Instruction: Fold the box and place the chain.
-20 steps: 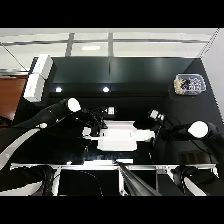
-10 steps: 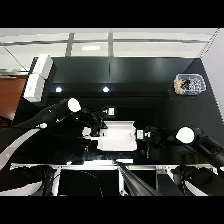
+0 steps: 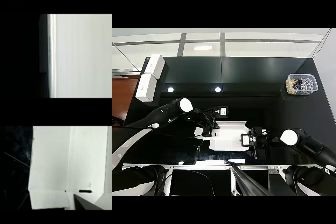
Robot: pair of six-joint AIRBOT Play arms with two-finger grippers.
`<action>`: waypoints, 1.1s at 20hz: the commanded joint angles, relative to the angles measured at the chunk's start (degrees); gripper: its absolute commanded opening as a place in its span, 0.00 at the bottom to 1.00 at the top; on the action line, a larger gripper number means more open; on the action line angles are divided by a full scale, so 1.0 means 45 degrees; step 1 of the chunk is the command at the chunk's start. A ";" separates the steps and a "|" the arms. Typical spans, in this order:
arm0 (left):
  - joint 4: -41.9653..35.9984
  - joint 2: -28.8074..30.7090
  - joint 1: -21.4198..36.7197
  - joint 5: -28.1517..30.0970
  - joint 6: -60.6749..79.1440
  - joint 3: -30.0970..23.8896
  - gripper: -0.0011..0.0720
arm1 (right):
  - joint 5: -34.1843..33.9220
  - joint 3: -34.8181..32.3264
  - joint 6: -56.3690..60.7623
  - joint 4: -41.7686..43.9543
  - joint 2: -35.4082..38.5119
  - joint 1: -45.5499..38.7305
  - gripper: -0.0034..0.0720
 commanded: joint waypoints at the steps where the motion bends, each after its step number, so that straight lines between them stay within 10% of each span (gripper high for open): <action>1: 0.0000 -0.0005 0.0010 0.0000 0.0005 -0.0010 0.05 | -0.0918 -0.0005 -0.0107 0.0384 -0.0432 0.0087 0.89; 22: 0.0000 -0.0005 0.0015 -0.0189 0.0000 -0.0010 0.05 | -0.1656 0.0753 0.2866 -0.0831 0.0287 0.0049 0.89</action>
